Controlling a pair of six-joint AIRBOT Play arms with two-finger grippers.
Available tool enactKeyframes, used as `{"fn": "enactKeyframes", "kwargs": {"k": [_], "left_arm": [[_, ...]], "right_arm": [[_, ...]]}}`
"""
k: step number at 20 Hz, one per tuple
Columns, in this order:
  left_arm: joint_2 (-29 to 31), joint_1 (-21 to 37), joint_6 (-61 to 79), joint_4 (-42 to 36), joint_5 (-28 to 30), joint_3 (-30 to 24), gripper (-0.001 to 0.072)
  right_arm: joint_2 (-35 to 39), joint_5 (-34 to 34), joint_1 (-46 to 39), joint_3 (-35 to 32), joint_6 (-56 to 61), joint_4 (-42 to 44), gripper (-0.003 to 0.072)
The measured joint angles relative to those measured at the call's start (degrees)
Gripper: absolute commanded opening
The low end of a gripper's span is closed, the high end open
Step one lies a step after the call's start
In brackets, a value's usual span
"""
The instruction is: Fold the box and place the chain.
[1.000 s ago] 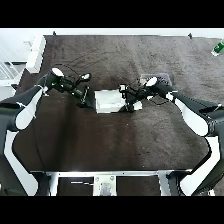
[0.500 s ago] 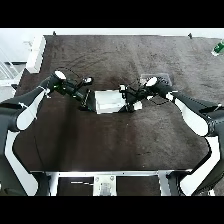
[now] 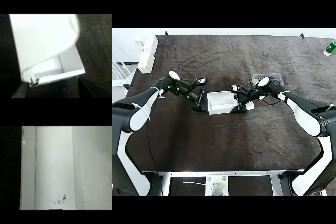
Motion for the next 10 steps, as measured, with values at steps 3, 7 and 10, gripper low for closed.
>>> {"fn": "enactKeyframes", "kwargs": {"k": [3, 7, 10], "left_arm": [[0.0, -0.3, -0.8, 0.1, 1.9, 0.0, 0.0720], [0.0, -0.4, -1.3, -0.5, 6.6, -0.1, 0.0720], [0.0, -0.4, -0.8, -1.0, 9.1, -0.1, 0.0720]], "right_arm": [[0.0, -0.1, 0.0, 0.0, 0.2, 0.1, 0.0495], [0.0, -0.7, 0.0, 0.0, 0.5, 0.3, 0.0495], [0.0, -0.8, 0.0, 0.0, 0.4, 0.3, 0.0495]]}}
